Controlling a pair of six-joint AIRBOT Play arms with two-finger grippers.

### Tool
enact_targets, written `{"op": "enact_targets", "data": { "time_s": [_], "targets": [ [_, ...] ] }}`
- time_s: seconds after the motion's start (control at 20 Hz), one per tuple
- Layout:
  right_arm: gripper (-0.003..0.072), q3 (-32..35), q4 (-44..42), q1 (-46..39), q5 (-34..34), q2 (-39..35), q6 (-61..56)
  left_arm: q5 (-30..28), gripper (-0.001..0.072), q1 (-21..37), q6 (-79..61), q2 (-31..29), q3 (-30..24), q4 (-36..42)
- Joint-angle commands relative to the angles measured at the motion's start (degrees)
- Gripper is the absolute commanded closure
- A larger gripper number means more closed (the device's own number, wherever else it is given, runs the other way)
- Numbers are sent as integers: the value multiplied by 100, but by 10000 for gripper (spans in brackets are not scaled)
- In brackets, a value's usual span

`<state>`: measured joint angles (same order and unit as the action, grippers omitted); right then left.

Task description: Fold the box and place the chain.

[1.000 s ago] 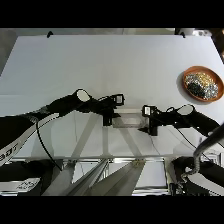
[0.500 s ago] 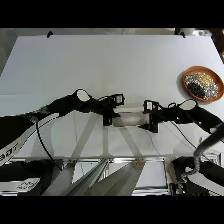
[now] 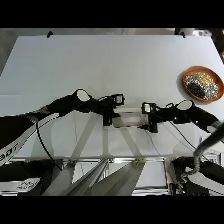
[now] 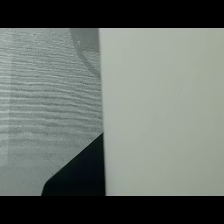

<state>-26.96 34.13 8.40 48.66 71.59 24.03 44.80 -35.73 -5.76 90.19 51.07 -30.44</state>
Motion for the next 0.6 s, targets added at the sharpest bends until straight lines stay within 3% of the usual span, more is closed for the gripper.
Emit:
{"op": "enact_targets", "data": {
  "time_s": [0.0,0.45,0.55],
  "targets": [
    [99,-7,-11,9,-72,26,55,0,699,-2,-2,0,0,-2],
    [112,-7,-31,11,-146,26,72,0,699,-2,-2,-2,0,-2],
    [155,-7,-31,11,-144,26,70,0,699,-2,-2,0,0,-2]
  ]
}}
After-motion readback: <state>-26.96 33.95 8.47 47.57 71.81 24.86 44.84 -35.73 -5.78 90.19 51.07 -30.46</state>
